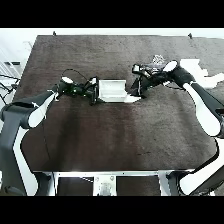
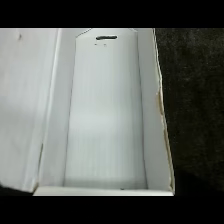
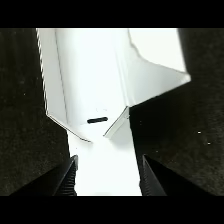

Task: Fold the box and place the chain.

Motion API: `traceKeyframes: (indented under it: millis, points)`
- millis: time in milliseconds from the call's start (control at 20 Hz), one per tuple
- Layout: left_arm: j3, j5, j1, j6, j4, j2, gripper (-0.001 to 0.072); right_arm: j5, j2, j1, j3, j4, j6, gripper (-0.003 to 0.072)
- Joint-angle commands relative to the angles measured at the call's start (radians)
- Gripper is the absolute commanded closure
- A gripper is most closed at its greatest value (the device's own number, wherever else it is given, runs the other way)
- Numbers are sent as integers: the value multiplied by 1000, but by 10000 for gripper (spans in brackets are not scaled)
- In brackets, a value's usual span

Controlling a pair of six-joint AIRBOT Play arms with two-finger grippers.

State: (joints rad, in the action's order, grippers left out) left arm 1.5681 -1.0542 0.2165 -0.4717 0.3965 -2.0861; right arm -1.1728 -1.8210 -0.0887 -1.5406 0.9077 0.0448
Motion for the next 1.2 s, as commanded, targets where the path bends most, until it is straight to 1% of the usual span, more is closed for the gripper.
traceKeyframes:
  millis: [0, 100, 250, 400, 450, 500, 550, 600, 750, 1000, 1050, 1150]
  points:
    - [0, -2, 0, 0, 0, 0, 430, 13, -25, -25, 8, 14, -24, 203]
    - [0, -2, 0, 0, 0, 0, 430, 23, -35, -31, 8, 11, -23, 192]
    - [0, -2, 0, 0, 0, 0, 430, 37, -43, -41, 9, 9, -23, 195]
    - [0, -2, 0, 0, 0, 0, 431, 58, -45, -53, 9, -39, -23, 197]
    - [0, -1, 0, 0, 0, 0, 430, 58, -45, -61, 9, -57, -23, 258]
    - [0, -1, 0, 0, 0, 0, 430, 58, -46, -67, 9, -59, -23, 379]
    - [0, -1, 0, 0, 0, 0, 430, 62, -47, -70, 9, -63, -23, 404]
    - [0, -1, 0, 0, 0, 0, 430, 62, -51, -75, 9, -76, -23, 406]
    - [0, -1, 0, 0, 0, 0, 430, 65, -60, -95, 10, -116, -24, 406]
    - [0, -1, 0, 1, 0, 0, 430, 115, -77, -111, 10, -115, -24, 400]
    - [0, -1, 0, 0, 0, 0, 430, 115, -80, -111, 10, -116, -24, 355]
    - [0, -1, 0, 1, 0, 0, 430, 115, -85, -111, 10, -115, -24, 204]
